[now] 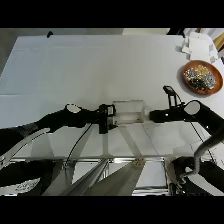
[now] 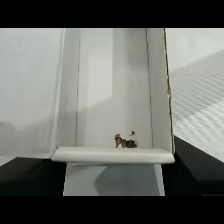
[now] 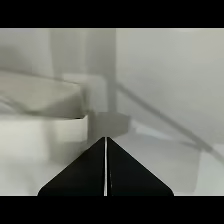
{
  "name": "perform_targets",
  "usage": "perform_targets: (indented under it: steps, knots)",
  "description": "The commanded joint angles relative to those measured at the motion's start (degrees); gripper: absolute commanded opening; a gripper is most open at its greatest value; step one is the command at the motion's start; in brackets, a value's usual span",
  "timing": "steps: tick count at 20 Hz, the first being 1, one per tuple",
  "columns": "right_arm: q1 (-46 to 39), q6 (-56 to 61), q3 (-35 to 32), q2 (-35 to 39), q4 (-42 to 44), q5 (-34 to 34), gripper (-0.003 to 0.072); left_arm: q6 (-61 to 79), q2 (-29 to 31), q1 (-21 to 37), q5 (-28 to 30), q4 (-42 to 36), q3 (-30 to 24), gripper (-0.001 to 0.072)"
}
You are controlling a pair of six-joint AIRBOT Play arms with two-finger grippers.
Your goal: Fold the box and place the chain.
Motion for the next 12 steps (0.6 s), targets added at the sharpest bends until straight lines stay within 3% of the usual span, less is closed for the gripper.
perform_targets:
  steps: [1,5,8,10,12]
  knots:
    - [-0.1,-0.7,0.0,2.4,-0.9,-0.8,0.0013,-0.1,0.0,0.0,0.2,0.0,0.0,0.0135]
    - [-0.1,-0.7,0.0,5.3,-0.8,0.0,0.0027,-0.1,0.0,0.0,0.2,0.0,0.0,0.0135]
    - [-0.1,-0.7,0.0,7.2,0.4,0.3,0.0077,-0.1,0.0,0.0,0.2,0.0,0.0,0.0134]
    - [0.0,-0.7,0.0,8.5,1.0,0.8,0.0179,-0.1,0.0,0.0,0.2,0.0,0.0,0.0135]
    - [0.0,-0.8,0.0,8.9,1.3,1.9,0.0180,-0.1,0.0,0.0,0.2,0.0,0.0,0.0134]
